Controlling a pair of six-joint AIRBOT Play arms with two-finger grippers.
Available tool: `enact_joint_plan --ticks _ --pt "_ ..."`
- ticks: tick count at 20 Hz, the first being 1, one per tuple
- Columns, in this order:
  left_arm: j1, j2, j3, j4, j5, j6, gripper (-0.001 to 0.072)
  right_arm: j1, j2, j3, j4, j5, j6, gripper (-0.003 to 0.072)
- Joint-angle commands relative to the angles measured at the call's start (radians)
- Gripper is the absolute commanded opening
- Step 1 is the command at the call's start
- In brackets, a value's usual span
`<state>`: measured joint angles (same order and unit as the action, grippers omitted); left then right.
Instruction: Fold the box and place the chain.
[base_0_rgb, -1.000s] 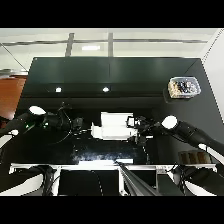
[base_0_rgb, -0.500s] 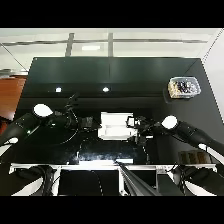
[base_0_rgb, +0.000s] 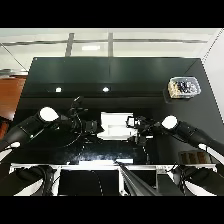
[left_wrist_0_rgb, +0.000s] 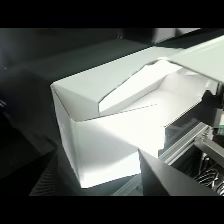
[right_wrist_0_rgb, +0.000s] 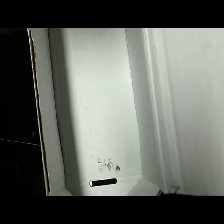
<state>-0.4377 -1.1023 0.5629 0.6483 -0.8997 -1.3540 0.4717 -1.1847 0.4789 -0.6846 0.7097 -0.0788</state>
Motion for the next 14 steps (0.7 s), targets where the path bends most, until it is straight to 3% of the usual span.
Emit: enact_joint_plan --ticks 1,14 --pt "-0.025 0.001 0.001 0.028 0.010 -0.032 0.0559 0.001 0.000 0.001 0.000 0.000 0.000 0.0479" --pt "-0.141 0.000 0.002 0.030 0.199 -0.110 0.0559 0.001 0.000 0.001 0.000 -0.001 0.000 0.0479"
